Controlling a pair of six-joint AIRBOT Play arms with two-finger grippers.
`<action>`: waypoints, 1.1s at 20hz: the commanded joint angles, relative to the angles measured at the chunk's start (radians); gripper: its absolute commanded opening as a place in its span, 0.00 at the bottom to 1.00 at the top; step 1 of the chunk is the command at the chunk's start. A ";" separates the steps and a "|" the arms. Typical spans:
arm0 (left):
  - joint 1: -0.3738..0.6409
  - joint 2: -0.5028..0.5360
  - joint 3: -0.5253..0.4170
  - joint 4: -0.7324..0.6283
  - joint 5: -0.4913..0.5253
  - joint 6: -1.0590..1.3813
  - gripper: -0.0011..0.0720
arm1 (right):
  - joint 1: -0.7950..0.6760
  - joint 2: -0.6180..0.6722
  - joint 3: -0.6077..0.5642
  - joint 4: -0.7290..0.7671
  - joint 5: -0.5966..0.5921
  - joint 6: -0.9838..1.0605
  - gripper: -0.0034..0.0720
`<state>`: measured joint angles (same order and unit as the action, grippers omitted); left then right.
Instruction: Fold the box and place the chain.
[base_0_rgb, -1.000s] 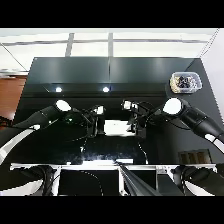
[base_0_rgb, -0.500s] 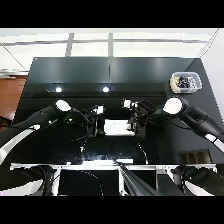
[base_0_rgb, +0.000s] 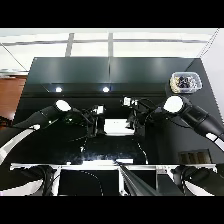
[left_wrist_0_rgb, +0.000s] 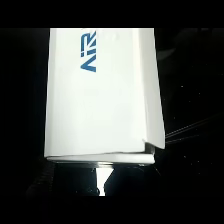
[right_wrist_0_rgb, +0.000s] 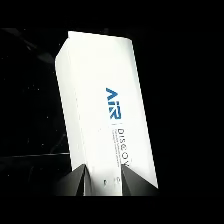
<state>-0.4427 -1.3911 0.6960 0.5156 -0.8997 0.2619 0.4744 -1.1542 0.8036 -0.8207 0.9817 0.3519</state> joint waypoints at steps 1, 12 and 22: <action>0.000 -0.001 0.001 0.001 -0.001 0.000 0.63 | 0.000 0.001 0.002 0.000 -0.010 -0.001 0.36; 0.000 -0.001 0.001 0.001 -0.001 0.000 0.63 | 0.001 0.001 0.002 -0.013 -0.025 0.000 0.91; 0.000 -0.001 0.001 0.001 -0.001 0.000 0.63 | 0.019 -0.002 0.002 -0.074 -0.013 0.005 0.91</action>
<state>-0.4431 -1.3911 0.6960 0.5167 -0.9024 0.2626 0.4858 -1.1545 0.8055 -0.8639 1.0084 0.3523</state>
